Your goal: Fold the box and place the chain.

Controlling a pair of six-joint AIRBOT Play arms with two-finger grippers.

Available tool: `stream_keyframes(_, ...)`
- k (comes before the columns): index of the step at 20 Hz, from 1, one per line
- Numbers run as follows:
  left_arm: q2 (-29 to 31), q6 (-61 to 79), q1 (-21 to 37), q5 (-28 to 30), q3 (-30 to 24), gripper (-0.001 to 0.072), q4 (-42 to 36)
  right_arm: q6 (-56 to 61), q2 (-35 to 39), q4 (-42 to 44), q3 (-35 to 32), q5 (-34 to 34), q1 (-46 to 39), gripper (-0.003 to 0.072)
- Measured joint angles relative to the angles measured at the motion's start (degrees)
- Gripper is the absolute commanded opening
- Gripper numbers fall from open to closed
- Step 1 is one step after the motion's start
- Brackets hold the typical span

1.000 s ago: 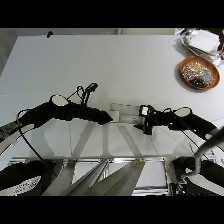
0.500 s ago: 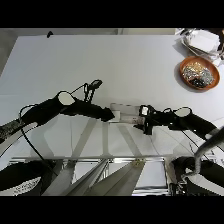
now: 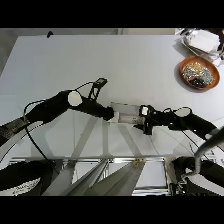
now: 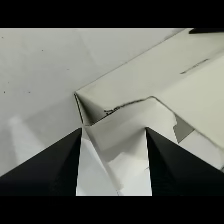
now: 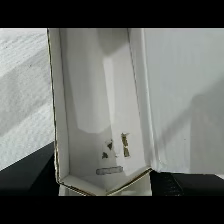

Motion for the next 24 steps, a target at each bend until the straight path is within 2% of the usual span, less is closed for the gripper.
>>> stream_keyframes(9, -4.2, -14.8, -4.6, -4.7, 6.4, 0.0442, 9.9, 0.0, 0.0, 0.0, 0.0, 0.0, 0.0, 0.0399)
stream_keyframes(14, -4.6, -23.1, -5.9, -10.1, 10.0, 0.0425, 17.4, 0.0, 0.0, 0.0, 0.0, 0.0, 0.0, 0.0399)
stream_keyframes(15, -4.8, -24.3, -6.1, -11.3, 10.9, 0.0311, 18.3, 0.0, 0.0, 0.0, 0.0, 0.0, 0.0, 0.0399)
stream_keyframes(16, -5.1, -25.3, -6.3, -12.8, 12.0, 0.0253, 18.8, 0.0, 0.0, 0.0, 0.0, 0.0, 0.0, 0.0399)
stream_keyframes(21, -8.9, -27.5, -6.7, -21.6, 20.5, 0.0283, 20.7, 0.0, 0.0, 0.0, 0.0, 0.0, 0.0, 0.0399)
stream_keyframes(22, -10.0, -28.2, -6.8, -23.2, 22.6, 0.0324, 20.7, 0.0, 0.0, 0.0, 0.0, 0.0, 0.0, 0.0399)
stream_keyframes(23, -11.0, -29.0, -6.8, -24.6, 24.2, 0.0398, 21.1, 0.0, 0.0, 0.0, 0.0, 0.0, 0.0, 0.0399)
stream_keyframes(24, -12.0, -30.0, -6.9, -26.4, 25.7, 0.0411, 21.1, 0.0, 0.0, 0.0, 0.0, 0.0, 0.0, 0.0399)
